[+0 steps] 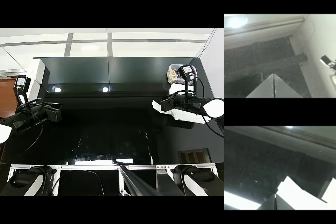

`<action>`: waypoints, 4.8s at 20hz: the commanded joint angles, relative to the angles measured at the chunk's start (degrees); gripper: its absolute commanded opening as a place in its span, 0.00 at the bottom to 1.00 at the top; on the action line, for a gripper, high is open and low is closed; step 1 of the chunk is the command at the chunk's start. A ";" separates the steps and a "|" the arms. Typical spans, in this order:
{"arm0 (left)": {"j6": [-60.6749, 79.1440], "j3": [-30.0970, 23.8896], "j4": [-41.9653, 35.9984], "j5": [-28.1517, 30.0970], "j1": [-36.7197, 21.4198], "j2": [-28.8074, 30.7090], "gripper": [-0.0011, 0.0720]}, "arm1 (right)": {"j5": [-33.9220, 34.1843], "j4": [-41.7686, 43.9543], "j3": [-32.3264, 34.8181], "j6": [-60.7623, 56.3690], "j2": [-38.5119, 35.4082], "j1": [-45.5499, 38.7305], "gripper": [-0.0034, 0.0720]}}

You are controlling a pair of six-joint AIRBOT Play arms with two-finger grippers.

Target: Fold the box and place the chain.

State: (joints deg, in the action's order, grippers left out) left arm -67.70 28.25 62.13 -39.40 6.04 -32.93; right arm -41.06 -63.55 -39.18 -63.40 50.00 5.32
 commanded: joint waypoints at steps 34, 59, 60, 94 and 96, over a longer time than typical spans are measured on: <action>0.00 -0.02 -0.04 -0.02 0.02 0.04 0.05 | -34.82 12.76 -27.54 16.83 39.74 -64.37 1.00; 0.00 -0.13 -9.22 0.09 0.31 -6.27 0.05 | -10.51 31.95 7.19 6.93 -3.19 -19.93 0.06; 0.02 -0.13 -11.39 0.04 0.48 -7.69 0.05 | -7.67 34.38 10.43 6.78 -3.78 -15.41 0.06; 25.33 39.28 -39.23 -47.95 8.59 -74.03 0.77 | 7.52 36.52 21.42 2.71 -3.74 8.37 0.06; 25.31 42.51 -31.21 -48.09 10.49 -74.71 0.68 | 7.65 36.50 21.42 2.71 -3.74 8.37 0.06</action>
State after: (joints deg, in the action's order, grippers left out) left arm -45.54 67.57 24.56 -84.62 14.63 -105.95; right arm -32.95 -27.11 -17.78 -60.64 46.30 13.67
